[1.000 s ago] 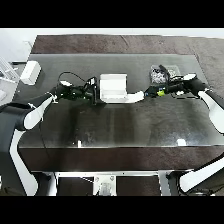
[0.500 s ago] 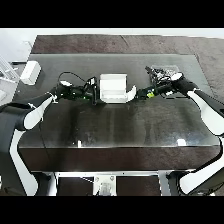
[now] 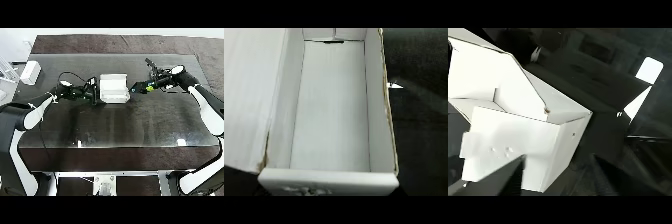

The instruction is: Fold the box and place the chain.

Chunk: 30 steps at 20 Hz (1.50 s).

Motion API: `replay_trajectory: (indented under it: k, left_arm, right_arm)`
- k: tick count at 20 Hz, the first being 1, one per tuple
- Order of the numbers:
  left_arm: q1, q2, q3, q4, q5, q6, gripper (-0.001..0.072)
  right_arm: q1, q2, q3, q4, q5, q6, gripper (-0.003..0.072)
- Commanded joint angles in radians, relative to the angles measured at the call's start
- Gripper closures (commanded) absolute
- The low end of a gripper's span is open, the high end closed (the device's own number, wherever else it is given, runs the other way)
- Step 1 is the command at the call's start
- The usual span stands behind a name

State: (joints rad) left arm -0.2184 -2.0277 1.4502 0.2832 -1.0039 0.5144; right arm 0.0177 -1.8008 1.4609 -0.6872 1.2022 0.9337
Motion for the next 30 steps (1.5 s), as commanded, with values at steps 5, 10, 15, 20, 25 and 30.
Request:
replay_trajectory:
  k: [5, 10, 15, 20, 25, 30]
  left_arm:
    - [0.001, 0.0, 0.0, 0.0, 0.0, 0.0, 0.0174]
    - [0.001, 0.0, 0.0, 0.0, 0.0, 0.0, 0.0174]
    - [0.001, 0.0, 0.0, 0.0, 0.0, 0.0, 0.0174]
    - [0.001, 0.0, 0.0, 0.0, 0.0, 0.0, 0.0174]
    - [0.001, 0.0, 0.0, 0.0, 0.0, 0.0, 0.0174]
    - [0.001, 0.0, 0.0, 0.0, 0.0, 0.0, 0.0174]
  right_arm:
    - [0.015, -0.001, 0.013, -0.005, 0.014, 0.009, 0.016]
    - [0.026, -0.001, 0.013, -0.032, 0.033, 0.036, 0.0161]
    - [0.044, -0.002, 0.014, -0.058, 0.029, 0.054, 0.0171]
    - [0.077, -0.002, 0.014, -0.058, 0.019, 0.058, 0.017]
    - [0.1, -0.002, 0.015, -0.118, -0.008, 0.134, 0.017]
    - [0.146, -0.002, 0.087, -0.246, -0.008, 0.236, 0.017]
